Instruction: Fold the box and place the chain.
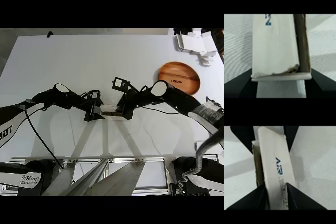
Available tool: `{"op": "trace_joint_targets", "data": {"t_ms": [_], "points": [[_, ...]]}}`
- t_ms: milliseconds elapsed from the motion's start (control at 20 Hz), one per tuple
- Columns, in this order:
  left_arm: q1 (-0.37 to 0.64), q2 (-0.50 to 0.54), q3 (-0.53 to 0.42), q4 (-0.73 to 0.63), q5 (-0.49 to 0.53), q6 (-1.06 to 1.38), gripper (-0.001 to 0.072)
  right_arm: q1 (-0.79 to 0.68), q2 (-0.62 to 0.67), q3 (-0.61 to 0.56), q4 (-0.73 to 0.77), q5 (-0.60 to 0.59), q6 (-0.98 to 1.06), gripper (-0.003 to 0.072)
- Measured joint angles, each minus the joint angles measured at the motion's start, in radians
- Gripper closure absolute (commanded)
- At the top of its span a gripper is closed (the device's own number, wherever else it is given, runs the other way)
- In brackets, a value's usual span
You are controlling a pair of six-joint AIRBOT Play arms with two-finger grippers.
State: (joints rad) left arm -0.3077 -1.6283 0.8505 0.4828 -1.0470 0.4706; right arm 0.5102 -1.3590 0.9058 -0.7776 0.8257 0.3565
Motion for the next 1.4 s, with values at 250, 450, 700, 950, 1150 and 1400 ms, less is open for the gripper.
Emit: {"op": "trace_joint_targets", "data": {"t_ms": [250,450,700,950,1150,1400], "points": [[0.000,0.000,0.000,0.002,0.000,0.001,0.0361,0.045,-0.005,-0.013,-0.044,-0.008,-0.001,0.0264],[0.000,0.000,0.000,0.003,-0.001,0.001,0.0361,0.063,-0.006,-0.017,-0.053,-0.011,0.001,0.0197],[0.000,0.000,0.000,0.000,-0.001,-0.002,0.0361,0.068,0.031,-0.018,-0.046,0.002,0.003,0.0208],[0.000,0.000,0.000,0.000,-0.001,-0.001,0.0361,0.014,0.084,-0.018,0.141,-0.001,0.066,0.0682],[0.000,0.000,0.000,0.000,-0.001,-0.001,0.0361,-0.043,0.068,-0.026,0.323,0.006,0.153,0.0678],[0.000,0.000,0.000,0.000,-0.001,-0.001,0.0361,-0.061,0.026,-0.124,0.429,0.028,0.203,0.0678]]}}
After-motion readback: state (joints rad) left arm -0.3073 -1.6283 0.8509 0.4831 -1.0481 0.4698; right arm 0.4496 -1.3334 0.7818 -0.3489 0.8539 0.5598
